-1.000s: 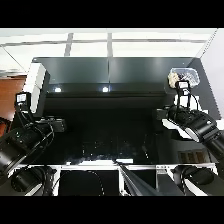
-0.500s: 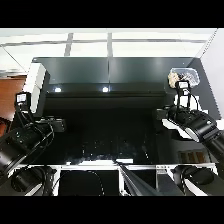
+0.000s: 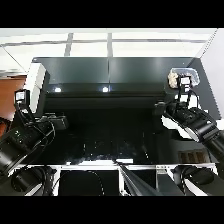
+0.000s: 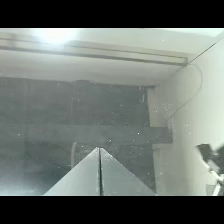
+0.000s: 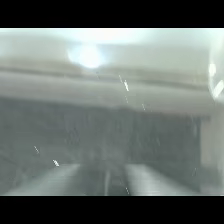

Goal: Fold the box and place the chain.

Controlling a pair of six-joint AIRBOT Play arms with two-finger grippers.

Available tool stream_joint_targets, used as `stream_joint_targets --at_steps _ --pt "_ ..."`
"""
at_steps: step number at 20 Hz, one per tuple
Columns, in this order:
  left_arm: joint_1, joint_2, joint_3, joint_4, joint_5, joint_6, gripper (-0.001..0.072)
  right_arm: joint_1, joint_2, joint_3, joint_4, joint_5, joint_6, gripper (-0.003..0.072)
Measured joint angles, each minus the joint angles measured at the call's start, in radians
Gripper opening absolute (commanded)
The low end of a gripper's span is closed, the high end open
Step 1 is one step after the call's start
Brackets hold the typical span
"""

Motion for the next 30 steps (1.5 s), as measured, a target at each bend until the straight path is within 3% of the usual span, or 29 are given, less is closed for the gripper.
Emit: stream_joint_targets --at_steps 1,2,6,11,16,21,22,24,25,26,27,29,30 --pt "0.000 -0.006 -0.001 0.002 0.010 0.000 0.0354 -0.009 -0.002 0.000 -0.001 -0.019 0.000 0.0708" --pt "0.000 -0.014 -0.003 0.005 0.010 0.001 0.0720 -0.028 -0.004 0.003 -0.007 -0.027 0.000 0.0707" --pt "0.001 -0.068 -0.006 0.041 0.014 0.003 0.0707 -0.300 -0.027 0.047 -0.043 0.037 -0.002 0.0706" --pt "0.001 -0.115 -0.007 0.058 0.016 0.006 0.0707 -0.899 -0.104 0.161 0.063 0.173 -0.084 0.0706" --pt "0.001 -0.131 -0.007 0.060 0.016 0.006 0.0706 -1.326 -0.335 0.387 0.453 0.385 -0.539 0.0705" --pt "0.001 -0.134 -0.007 0.051 0.018 0.005 0.0706 -1.434 -0.599 0.574 0.659 0.740 -1.025 0.0705" --pt "0.001 -0.134 -0.007 0.050 0.019 0.003 0.0706 -1.435 -0.629 0.588 0.682 0.773 -1.088 0.0679" --pt "0.001 -0.134 -0.007 0.046 0.022 0.003 0.0706 -1.430 -0.671 0.606 0.704 0.827 -1.183 0.0428" --pt "0.001 -0.134 -0.007 0.043 0.022 0.003 0.0706 -1.427 -0.685 0.611 0.710 0.840 -1.217 0.0255" --pt "0.001 -0.134 -0.007 0.041 0.022 0.003 0.0706 -1.425 -0.694 0.615 0.718 0.850 -1.243 0.0161" --pt "0.001 -0.134 -0.007 0.039 0.022 0.003 0.0706 -1.423 -0.701 0.619 0.724 0.862 -1.265 0.0117" --pt "0.001 -0.134 -0.007 0.037 0.022 0.003 0.0706 -1.419 -0.707 0.623 0.734 0.886 -1.295 0.0114" --pt "0.001 -0.134 -0.007 0.036 0.022 0.003 0.0706 -1.413 -0.708 0.624 0.739 0.903 -1.308 0.0016"
